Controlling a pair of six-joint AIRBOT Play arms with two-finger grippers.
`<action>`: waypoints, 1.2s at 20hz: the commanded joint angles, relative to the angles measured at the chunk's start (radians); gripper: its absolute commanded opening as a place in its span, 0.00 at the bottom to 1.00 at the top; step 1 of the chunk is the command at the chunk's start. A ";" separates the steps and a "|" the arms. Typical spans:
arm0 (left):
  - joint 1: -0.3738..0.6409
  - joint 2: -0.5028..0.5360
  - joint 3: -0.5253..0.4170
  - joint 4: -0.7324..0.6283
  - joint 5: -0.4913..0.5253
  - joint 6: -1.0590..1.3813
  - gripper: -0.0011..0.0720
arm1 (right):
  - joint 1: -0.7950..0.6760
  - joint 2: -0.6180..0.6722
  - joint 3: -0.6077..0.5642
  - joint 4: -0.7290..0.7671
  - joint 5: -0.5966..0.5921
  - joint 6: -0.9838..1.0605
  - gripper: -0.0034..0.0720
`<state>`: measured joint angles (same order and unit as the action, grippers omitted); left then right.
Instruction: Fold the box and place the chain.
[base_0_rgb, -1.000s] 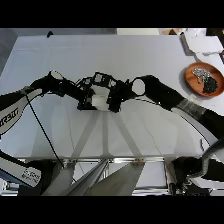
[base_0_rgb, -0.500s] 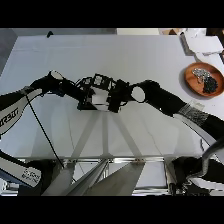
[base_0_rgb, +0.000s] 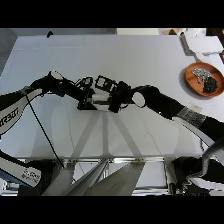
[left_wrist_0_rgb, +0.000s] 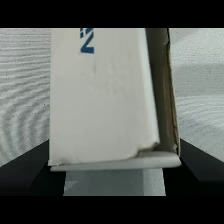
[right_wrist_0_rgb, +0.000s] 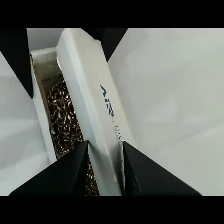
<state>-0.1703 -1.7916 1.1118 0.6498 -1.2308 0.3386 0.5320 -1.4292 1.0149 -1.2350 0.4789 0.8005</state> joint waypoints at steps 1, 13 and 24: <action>0.000 0.000 0.000 0.001 0.000 0.001 0.39 | 0.012 0.000 -0.014 0.001 0.000 0.007 0.33; 0.000 0.000 0.000 0.001 0.000 0.001 0.39 | 0.051 0.018 -0.043 0.000 -0.001 0.006 0.53; 0.000 0.000 0.000 0.001 0.000 0.001 0.39 | -0.072 0.092 -0.039 0.557 -0.010 0.016 0.06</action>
<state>-0.1703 -1.7916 1.1118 0.6506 -1.2308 0.3389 0.5106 -1.3243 0.9730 -0.9737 0.4717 0.8120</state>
